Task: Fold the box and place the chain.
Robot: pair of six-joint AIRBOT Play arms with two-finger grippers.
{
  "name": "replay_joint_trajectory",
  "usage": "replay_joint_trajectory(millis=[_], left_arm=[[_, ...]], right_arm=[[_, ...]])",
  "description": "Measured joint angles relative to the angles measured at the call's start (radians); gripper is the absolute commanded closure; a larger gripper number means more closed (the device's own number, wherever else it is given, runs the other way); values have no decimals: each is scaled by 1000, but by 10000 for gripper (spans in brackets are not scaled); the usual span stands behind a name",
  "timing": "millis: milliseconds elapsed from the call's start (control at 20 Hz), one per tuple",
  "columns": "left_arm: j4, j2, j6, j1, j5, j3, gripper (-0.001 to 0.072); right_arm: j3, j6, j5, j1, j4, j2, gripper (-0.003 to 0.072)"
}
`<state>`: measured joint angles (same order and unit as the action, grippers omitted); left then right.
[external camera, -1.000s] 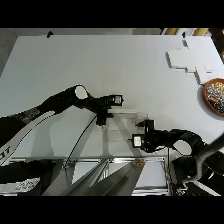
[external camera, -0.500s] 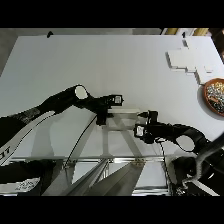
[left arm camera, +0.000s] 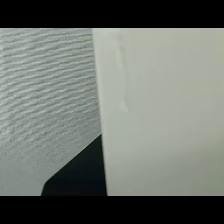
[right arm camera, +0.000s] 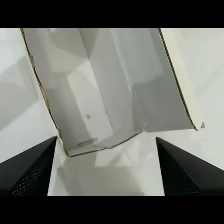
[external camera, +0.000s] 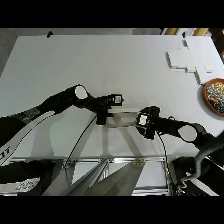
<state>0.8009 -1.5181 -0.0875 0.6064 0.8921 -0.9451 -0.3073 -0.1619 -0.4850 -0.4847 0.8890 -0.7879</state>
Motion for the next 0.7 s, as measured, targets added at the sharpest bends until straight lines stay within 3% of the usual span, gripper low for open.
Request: replay_joint_trajectory(millis=[700], left_arm=[[0,0,0,0,2,0,699]], right_arm=[[-4,410,-125,162,-320,-110,0]])
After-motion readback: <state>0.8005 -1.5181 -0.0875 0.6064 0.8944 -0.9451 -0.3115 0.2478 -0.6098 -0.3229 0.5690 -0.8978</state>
